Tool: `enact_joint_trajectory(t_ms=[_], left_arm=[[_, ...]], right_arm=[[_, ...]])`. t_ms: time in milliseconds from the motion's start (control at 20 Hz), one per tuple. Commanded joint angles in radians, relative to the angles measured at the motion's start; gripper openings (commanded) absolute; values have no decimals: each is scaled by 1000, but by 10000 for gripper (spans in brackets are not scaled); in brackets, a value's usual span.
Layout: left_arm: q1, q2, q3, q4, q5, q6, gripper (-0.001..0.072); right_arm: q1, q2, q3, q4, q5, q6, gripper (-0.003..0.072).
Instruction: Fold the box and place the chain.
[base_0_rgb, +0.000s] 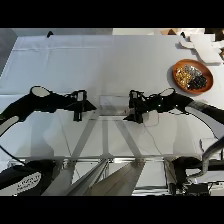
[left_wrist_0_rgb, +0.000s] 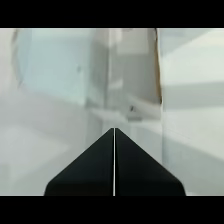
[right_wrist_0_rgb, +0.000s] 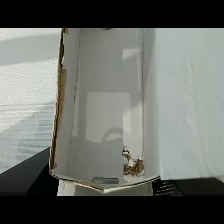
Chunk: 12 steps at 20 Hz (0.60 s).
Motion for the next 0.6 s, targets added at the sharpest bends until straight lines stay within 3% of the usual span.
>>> enact_joint_trajectory(t_ms=[0,150,250,350,550], left_arm=[[139,132,0,118,-43,-234,7],[234,149,0,132,16,-557,6],[237,121,0,225,85,-947,8],[224,77,0,270,63,-1260,5],[134,-38,0,243,11,-1381,6]], right_arm=[[0,1,0,0,-1,1,506],[0,1,0,0,-1,1,506],[0,1,0,0,-1,1,506],[0,1,0,0,-1,1,506],[0,1,0,0,-1,1,506]])
